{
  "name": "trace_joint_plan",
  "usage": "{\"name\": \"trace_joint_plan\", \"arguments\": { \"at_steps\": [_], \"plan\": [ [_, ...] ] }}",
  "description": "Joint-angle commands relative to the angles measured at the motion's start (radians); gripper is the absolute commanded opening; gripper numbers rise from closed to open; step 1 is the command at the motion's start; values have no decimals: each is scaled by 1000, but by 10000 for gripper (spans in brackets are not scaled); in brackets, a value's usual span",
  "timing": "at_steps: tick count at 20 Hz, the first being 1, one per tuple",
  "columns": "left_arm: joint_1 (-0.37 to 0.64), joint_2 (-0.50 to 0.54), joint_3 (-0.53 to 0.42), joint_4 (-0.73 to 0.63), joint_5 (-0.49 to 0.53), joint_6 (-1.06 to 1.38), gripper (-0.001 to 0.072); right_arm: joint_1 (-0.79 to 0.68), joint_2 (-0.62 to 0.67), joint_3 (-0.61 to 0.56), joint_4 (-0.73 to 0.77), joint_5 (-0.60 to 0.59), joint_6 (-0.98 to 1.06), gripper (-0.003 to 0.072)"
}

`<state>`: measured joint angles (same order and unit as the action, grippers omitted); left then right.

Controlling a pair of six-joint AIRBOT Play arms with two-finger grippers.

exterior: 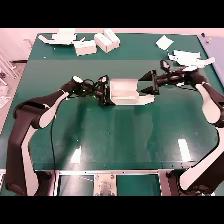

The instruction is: Fold the box and place the chain.

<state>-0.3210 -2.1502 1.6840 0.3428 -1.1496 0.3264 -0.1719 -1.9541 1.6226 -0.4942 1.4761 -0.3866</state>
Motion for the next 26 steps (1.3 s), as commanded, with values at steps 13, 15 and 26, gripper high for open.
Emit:
{"name": "trace_joint_plan", "arguments": {
  "at_steps": [13, 15, 26],
  "plan": [
    [2, 0, 0, -6, 8, -4, 345, 115, 88, 2, 40, 64, 271, 6],
    [2, 0, 0, -6, 7, -5, 345, 134, 64, 3, 40, -24, 270, 6],
    [2, 0, 0, -6, 5, -5, 345, 113, 14, 10, 41, -255, 195, 6]
  ]
}}
